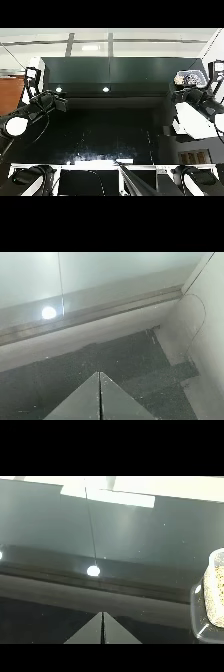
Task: Fold the box and place the chain.
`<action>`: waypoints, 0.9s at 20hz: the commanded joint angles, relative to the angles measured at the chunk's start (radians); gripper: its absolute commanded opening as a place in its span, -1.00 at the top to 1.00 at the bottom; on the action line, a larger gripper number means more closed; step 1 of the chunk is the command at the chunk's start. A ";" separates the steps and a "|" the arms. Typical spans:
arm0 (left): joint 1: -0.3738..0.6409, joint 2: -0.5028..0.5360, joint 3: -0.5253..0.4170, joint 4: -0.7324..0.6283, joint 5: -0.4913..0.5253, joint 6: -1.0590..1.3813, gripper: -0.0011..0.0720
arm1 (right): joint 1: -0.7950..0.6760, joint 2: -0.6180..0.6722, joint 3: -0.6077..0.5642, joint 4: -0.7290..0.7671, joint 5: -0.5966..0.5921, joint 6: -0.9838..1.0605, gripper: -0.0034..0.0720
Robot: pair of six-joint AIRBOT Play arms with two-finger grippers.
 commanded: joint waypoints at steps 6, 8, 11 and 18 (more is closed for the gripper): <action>0.000 0.001 0.000 0.000 0.000 0.000 0.89 | 0.001 0.000 -0.001 0.000 0.000 0.000 0.87; 0.000 0.001 0.000 0.000 0.000 0.000 0.89 | 0.001 0.001 -0.001 0.000 0.000 0.000 0.87; 0.000 0.001 0.000 0.000 0.000 0.000 0.89 | 0.001 0.000 -0.001 0.000 0.000 0.000 0.87; -0.001 0.000 0.000 -0.002 0.049 0.001 0.89 | 0.001 0.000 -0.001 0.046 -0.104 0.000 0.87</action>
